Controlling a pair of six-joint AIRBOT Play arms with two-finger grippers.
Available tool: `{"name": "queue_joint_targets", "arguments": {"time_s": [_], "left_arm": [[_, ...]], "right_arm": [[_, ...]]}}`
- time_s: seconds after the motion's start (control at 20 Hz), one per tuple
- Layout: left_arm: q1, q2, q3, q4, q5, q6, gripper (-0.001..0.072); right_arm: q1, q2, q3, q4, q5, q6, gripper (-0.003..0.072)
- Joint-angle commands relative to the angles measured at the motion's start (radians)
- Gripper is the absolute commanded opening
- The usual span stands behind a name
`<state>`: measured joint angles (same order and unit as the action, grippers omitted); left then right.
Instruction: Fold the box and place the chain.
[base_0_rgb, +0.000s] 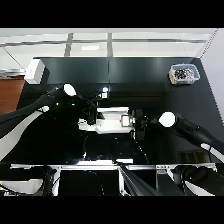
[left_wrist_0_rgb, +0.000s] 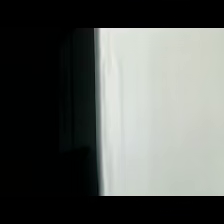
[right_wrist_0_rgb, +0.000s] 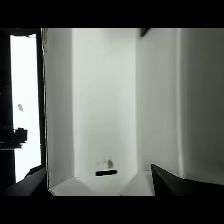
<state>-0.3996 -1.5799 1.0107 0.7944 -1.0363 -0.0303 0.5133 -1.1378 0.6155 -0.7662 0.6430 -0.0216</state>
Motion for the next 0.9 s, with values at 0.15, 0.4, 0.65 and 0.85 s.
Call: {"name": "queue_joint_targets", "arguments": {"time_s": [0.15, 0.4, 0.65, 0.85], "left_arm": [[0.0, -0.001, 0.001, 0.001, 0.0, 0.001, 0.0028], [0.0, -0.001, 0.001, 0.001, 0.0, 0.001, 0.0027], [0.0, -0.001, 0.001, 0.001, 0.004, 0.001, 0.0027], [0.0, -0.001, 0.001, 0.001, 0.004, 0.001, 0.0027]], "right_arm": [[-0.101, -0.006, 0.044, 0.011, 0.036, 0.003, 0.0702], [-0.138, -0.048, 0.044, 0.16, 0.079, -0.1, 0.0703], [-0.143, -0.119, 0.044, 0.314, 0.14, -0.269, 0.0703], [-0.143, -0.172, 0.044, 0.314, 0.142, -0.301, 0.0702]]}}
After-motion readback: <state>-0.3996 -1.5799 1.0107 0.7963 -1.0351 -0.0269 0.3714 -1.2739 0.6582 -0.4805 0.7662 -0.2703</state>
